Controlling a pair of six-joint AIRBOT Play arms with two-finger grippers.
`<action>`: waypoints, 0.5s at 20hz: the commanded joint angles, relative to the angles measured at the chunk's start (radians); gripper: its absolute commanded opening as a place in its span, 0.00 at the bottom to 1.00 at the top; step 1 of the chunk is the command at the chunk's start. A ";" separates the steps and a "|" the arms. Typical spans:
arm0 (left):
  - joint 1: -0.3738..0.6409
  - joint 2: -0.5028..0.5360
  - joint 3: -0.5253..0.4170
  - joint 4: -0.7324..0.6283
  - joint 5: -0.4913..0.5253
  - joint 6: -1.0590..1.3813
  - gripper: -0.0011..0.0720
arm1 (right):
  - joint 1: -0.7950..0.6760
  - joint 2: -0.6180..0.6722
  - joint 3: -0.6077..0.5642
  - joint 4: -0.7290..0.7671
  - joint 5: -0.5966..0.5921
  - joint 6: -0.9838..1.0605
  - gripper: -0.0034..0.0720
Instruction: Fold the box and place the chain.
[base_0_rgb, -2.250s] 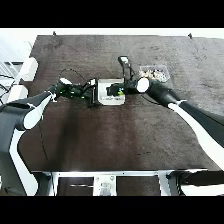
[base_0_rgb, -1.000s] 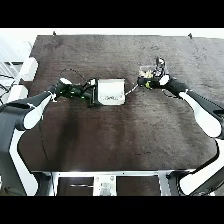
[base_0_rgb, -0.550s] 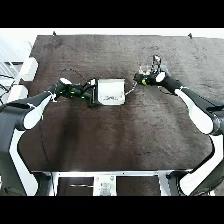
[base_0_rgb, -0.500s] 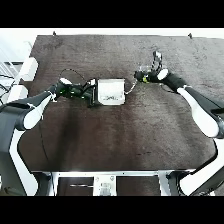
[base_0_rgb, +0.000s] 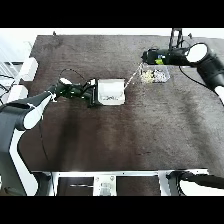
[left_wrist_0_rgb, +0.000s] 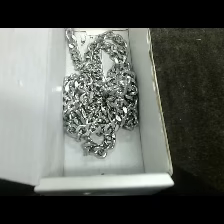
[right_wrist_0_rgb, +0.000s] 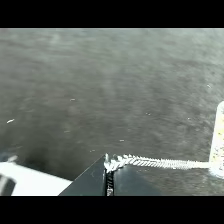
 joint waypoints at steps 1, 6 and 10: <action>0.000 0.000 0.000 0.000 -0.002 0.000 0.50 | 0.046 0.095 0.001 -0.026 0.064 -0.005 0.05; 0.000 0.000 0.000 0.000 -0.002 0.000 0.50 | 0.223 0.117 -0.029 -0.178 0.027 0.084 0.05; 0.000 0.000 0.000 0.000 -0.002 0.000 0.50 | 0.298 0.117 -0.138 -0.303 -0.057 0.254 0.05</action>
